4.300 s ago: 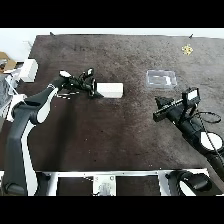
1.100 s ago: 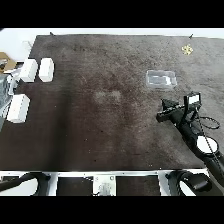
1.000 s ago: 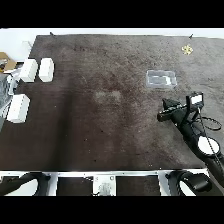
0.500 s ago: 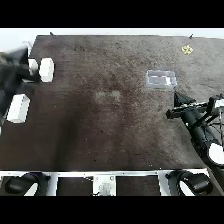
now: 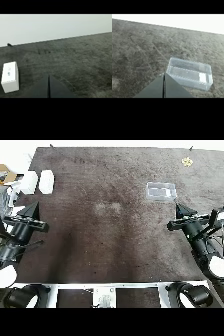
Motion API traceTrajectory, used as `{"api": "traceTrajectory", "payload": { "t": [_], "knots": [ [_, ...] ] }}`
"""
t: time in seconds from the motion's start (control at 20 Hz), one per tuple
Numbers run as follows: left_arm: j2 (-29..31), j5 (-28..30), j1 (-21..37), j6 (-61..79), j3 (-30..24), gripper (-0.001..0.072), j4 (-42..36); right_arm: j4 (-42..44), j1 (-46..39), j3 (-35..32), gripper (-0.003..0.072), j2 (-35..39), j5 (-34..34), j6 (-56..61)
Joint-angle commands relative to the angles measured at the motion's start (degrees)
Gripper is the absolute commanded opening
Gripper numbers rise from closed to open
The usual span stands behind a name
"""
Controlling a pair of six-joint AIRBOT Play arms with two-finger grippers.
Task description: Fold the box and place the chain.
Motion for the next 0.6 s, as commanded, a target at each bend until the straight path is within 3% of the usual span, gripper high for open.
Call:
{"api": "traceTrajectory", "payload": {
  "t": [0.0,0.55],
  "knots": [
    [0.8,2.8,-0.1,-0.5,-1.7,0.0008,0.1,0.0,0.0,0.0,0.0003,0.0,0.0,0.0],
    [0.8,3.8,-0.1,-0.5,-1.7,0.0012,0.1,0.0,0.0,0.0,0.0003,0.0,0.0,0.0]
  ]
}}
